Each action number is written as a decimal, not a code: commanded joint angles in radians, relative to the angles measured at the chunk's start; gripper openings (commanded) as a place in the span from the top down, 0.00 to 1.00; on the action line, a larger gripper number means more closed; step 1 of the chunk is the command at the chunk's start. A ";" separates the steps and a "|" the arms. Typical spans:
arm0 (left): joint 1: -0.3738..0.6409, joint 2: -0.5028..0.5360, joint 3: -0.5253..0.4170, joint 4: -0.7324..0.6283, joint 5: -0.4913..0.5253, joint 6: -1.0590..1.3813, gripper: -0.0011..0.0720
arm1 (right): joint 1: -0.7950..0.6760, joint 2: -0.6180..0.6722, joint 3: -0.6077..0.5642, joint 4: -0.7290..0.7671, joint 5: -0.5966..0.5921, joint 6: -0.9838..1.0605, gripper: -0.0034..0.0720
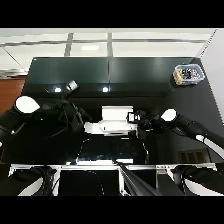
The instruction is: Fold the box and place the chain.
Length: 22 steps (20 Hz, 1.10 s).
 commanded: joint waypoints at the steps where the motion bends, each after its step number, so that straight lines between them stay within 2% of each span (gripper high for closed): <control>1: -0.045 -0.005 -0.046 0.085 0.051 0.340 0.13 | 0.001 0.001 0.000 0.000 0.000 0.000 0.72; 2: -0.065 -0.023 -0.046 0.087 0.106 0.432 0.01 | 0.000 0.001 0.000 0.001 0.000 0.000 0.72; 4: -0.108 -0.065 -0.044 0.087 0.190 0.624 0.01 | 0.000 0.001 0.000 0.001 0.000 0.000 0.72; 5: -0.121 -0.088 -0.040 0.082 0.216 0.637 0.02 | 0.001 0.001 0.000 0.000 0.000 0.000 0.72; 9: -0.126 -0.192 -0.022 0.010 0.194 0.625 0.03 | 0.001 0.001 0.000 0.000 0.000 0.000 0.72; 12: -0.137 -0.228 -0.022 -0.011 0.191 0.624 0.03 | 0.000 0.001 0.000 0.000 0.000 0.000 0.72; 15: -0.137 -0.252 -0.022 -0.101 0.190 0.625 0.04 | 0.000 0.001 0.000 0.000 0.000 0.000 0.72; 16: -0.137 -0.253 -0.022 -0.119 0.190 0.625 0.13 | 0.000 0.001 0.000 0.000 0.000 0.000 0.72; 17: -0.137 -0.253 -0.021 -0.124 0.187 0.625 0.29 | 0.000 0.001 0.000 0.000 0.000 0.000 0.72; 19: -0.137 -0.255 -0.021 -0.123 0.163 0.627 0.49 | 0.000 0.001 0.000 0.000 0.000 0.000 0.72; 22: -0.137 -0.255 -0.021 -0.124 0.156 0.626 0.54 | 0.001 0.001 0.000 0.000 0.000 0.000 0.72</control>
